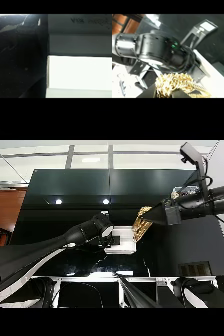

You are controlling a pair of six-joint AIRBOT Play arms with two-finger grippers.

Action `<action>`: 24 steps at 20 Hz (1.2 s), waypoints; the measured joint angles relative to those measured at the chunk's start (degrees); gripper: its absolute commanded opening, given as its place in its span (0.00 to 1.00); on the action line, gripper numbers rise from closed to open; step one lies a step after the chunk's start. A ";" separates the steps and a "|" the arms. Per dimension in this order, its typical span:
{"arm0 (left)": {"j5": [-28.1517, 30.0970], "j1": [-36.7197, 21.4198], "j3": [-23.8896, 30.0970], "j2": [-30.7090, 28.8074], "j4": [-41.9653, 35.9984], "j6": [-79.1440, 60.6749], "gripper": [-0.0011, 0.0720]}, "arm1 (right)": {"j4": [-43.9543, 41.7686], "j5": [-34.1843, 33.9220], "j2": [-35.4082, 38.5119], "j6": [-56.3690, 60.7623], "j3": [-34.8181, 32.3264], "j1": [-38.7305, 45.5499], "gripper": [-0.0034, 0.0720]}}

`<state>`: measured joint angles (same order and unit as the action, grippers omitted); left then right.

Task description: Fold the box and place the chain.

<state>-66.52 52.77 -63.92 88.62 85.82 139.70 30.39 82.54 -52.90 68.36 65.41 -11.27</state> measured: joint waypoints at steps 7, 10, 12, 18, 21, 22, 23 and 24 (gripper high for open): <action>-0.02 0.00 0.02 0.00 0.02 -0.02 0.05 | 0.04 -2.19 -0.07 0.72 -3.63 -3.48 0.05; -0.02 0.00 0.00 0.00 0.00 -0.02 0.05 | 1.99 -5.79 -0.24 2.19 -8.02 -4.66 0.05; -0.02 0.00 0.00 0.00 0.02 -0.02 0.05 | 3.02 -7.91 -0.61 2.82 -10.86 -5.01 0.05; -0.02 0.00 0.00 0.00 0.00 -0.02 0.05 | 4.48 -14.73 -2.45 5.22 -17.55 -8.11 0.06; -0.02 0.00 0.00 0.00 0.00 0.00 0.05 | 7.17 -18.16 -3.34 7.89 -18.91 -10.67 0.06; -0.02 0.00 0.00 0.00 0.00 0.00 0.05 | 8.02 -19.19 -3.52 8.76 -19.12 -11.19 0.06; -0.02 0.00 0.00 0.00 0.00 0.00 0.05 | 8.63 -20.15 -3.63 9.46 -19.32 -11.54 0.06; -0.02 0.00 0.02 0.00 0.00 -0.02 0.05 | 9.33 -20.81 -3.74 9.92 -19.43 -11.82 0.18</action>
